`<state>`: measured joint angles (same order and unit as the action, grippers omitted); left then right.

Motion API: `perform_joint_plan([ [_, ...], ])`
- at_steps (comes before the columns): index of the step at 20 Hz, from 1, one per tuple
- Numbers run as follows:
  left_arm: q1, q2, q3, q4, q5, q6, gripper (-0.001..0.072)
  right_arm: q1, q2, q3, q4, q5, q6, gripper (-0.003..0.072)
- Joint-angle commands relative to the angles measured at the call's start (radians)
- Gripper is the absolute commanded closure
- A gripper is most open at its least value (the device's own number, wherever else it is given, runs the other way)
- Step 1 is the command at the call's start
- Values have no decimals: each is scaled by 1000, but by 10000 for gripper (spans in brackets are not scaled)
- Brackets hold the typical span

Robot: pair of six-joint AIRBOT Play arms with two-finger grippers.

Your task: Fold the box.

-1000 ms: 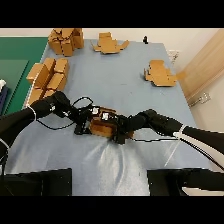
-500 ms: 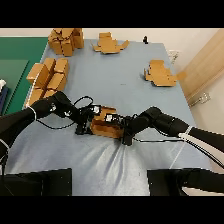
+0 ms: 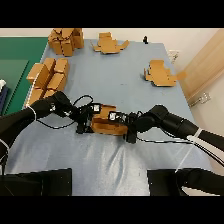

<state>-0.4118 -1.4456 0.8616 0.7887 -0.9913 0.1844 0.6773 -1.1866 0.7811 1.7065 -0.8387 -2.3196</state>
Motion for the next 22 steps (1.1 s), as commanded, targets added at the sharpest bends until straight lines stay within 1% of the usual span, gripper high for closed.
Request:
perform_joint_plan([
  [1,0,1,0,6,-3,-2,613,-1,47,1,69,12,8,-34],
  [3,0,1,0,19,-3,-3,613,-3,62,1,105,11,28,-34],
  [5,0,1,0,47,-3,-42,613,-16,79,1,126,13,121,-34],
  [6,0,1,0,61,-3,-58,613,-31,90,1,166,19,161,-34],
  [7,0,1,0,74,-2,-71,613,-51,101,1,239,35,169,-34],
  [9,0,1,0,72,-6,-74,613,-77,121,1,363,104,168,-34],
  [10,0,1,0,72,-6,-74,612,-82,121,1,401,158,168,39],
  [12,0,1,0,72,-6,-74,613,-81,107,1,458,321,170,678],
  [13,0,1,0,72,-7,-74,612,-84,79,7,507,403,185,681],
  [14,0,1,0,72,-7,-74,613,-92,36,35,535,410,184,682],
  [15,0,1,0,72,-7,-74,691,-99,-26,87,547,371,186,682],
  [19,0,1,0,72,-6,-72,689,-124,-305,358,554,201,224,682],
  [21,0,1,0,72,-6,-72,689,-156,-435,487,554,58,271,682],
  [22,0,1,1,72,-6,-72,689,-172,-490,532,554,-16,286,682],
])
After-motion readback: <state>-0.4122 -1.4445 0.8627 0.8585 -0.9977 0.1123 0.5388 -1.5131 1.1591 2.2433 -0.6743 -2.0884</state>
